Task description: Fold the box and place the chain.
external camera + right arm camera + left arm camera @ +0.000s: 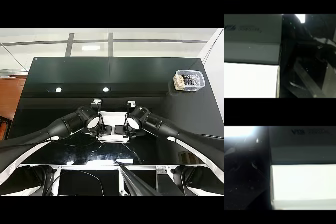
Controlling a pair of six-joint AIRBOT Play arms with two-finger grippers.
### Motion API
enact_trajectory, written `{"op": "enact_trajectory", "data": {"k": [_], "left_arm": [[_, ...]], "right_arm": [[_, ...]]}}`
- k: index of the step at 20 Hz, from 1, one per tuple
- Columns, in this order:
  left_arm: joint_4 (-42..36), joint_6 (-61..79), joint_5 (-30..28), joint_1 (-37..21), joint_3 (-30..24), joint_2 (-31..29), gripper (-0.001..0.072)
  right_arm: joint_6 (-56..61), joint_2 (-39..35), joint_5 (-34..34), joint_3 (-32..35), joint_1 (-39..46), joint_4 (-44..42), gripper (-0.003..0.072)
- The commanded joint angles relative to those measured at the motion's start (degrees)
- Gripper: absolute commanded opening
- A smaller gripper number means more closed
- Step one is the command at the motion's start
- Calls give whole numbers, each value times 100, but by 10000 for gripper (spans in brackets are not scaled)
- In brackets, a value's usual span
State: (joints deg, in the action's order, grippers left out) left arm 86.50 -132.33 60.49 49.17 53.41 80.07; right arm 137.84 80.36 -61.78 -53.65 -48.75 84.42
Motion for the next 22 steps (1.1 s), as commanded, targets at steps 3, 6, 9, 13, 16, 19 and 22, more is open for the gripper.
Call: {"op": "enact_trajectory", "data": {"k": [3, 6, 9, 13, 16, 19, 22], "left_arm": [[-2, 7, 2, -4, 0, 2, 32], [-2, 7, 2, -4, 0, 2, 32], [-2, 7, 2, -4, 0, 2, 33], [-2, 7, 2, -4, 0, 2, 32], [0, 7, 0, -4, 0, 2, 32], [-2, 7, 0, -4, 0, 2, 32], [0, 7, 2, -7, 0, 2, 33]], "right_arm": [[17, 33, 133, -2, -83, -15, 47], [17, 33, 118, -2, -79, -9, 53], [15, 31, 105, -2, -79, 9, 170], [13, 31, 94, -2, -79, 33, 77], [13, 28, 46, -11, -81, 136, 58], [13, 11, 0, -109, -81, 306, 85], [-20, -39, -66, -310, -74, 459, 278]]}}
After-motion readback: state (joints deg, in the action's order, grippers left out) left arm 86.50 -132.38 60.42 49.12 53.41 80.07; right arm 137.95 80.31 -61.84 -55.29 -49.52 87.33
